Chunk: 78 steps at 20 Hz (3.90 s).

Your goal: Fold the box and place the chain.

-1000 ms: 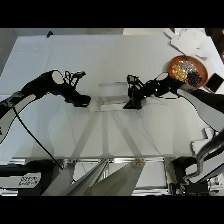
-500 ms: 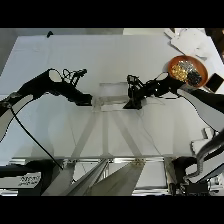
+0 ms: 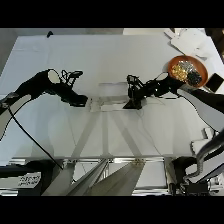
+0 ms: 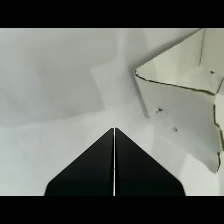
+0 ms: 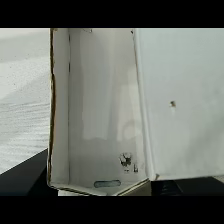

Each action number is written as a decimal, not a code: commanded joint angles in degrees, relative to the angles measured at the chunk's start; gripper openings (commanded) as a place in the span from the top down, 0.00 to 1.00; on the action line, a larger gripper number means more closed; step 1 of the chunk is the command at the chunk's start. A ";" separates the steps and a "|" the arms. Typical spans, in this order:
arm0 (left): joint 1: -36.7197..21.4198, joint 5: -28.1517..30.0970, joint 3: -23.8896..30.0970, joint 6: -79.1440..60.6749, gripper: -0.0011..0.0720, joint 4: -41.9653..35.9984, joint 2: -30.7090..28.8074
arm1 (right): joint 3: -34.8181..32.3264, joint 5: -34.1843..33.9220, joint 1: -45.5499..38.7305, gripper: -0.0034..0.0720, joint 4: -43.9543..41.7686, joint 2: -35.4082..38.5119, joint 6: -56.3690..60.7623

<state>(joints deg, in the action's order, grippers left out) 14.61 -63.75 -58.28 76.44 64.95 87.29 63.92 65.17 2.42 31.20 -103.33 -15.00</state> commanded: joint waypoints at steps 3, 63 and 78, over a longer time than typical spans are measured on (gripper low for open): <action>1.55 1.14 0.66 1.62 0.98 -1.57 1.79 | 0.02 0.02 0.02 0.44 0.00 -0.04 0.02; 6.60 13.81 1.79 -8.79 0.50 -20.28 -0.96 | 0.02 0.02 0.02 0.44 0.02 -0.04 0.02; 7.82 14.97 1.73 -5.11 0.50 -16.17 -1.01 | 0.02 0.02 0.02 0.44 0.02 -0.04 0.02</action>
<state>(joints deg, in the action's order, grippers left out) 21.80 -47.88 -56.49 70.61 48.45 86.32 63.92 65.23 2.46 31.24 -103.33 -15.03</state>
